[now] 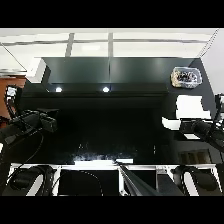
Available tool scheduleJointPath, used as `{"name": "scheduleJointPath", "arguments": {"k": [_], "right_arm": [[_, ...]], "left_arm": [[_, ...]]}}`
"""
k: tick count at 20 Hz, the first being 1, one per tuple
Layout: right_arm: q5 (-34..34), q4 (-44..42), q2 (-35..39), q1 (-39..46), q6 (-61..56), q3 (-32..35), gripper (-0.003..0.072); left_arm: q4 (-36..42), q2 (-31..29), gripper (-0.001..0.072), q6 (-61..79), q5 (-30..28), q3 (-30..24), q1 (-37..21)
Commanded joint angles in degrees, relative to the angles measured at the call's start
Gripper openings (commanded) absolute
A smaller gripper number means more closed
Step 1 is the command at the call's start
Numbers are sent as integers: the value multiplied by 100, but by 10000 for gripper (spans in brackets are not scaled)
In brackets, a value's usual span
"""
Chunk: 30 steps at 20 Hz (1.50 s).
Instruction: Fold the box and place the chain.
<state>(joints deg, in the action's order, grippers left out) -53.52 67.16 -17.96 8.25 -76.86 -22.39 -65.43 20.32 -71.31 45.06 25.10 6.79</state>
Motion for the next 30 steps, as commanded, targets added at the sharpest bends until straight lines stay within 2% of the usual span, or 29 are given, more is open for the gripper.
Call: {"name": "scheduleJointPath", "arguments": {"k": [1, 15, 17, 20, 21, 22, 23, 24, 25, 26, 27, 29, 30], "right_arm": [[-2, 0, 4, -4, 0, 2, 8], [-2, 0, 4, -4, 0, 2, 8], [11, 0, 4, -4, 0, 4, 8], [986, -92, 4, -4, -2, 4, 7], [1200, -92, 4, -4, -2, 4, 8], [1325, -133, 4, -4, -11, 4, 8], [1327, -339, 4, -4, -11, 4, 8], [1333, -612, 4, -4, -9, 4, 9], [1368, -785, 2, -4, -11, 4, 91], [1366, -872, 2, -4, -11, 4, 506], [1370, -861, 0, -4, -11, 4, 720], [1379, -638, -31, -2, -170, 4, 720], [1456, -116, -107, 17, -798, 2, 720]], "left_arm": [[-2, -4, 26, 0, -2, -2, 2], [125, -4, 26, 2, -44, -2, 2], [326, 13, 27, 0, -645, -55, 2], [728, 216, 29, 0, -1786, -243, 2], [802, 365, 50, -4, -2070, -258, 2], [896, 522, 225, -2, -2275, -258, 2], [1075, 717, 549, -2, -2444, -258, 2], [1287, 911, 706, 0, -2594, -258, 2], [1388, 1121, 706, 20, -2732, -238, 2], [1386, 1318, 706, 22, -2715, -181, 2], [1388, 1523, 706, 22, -2621, -101, 7], [1384, 1888, 706, 63, -2306, 81, 87], [1364, 2041, 706, 83, -2140, 162, 149]]}}
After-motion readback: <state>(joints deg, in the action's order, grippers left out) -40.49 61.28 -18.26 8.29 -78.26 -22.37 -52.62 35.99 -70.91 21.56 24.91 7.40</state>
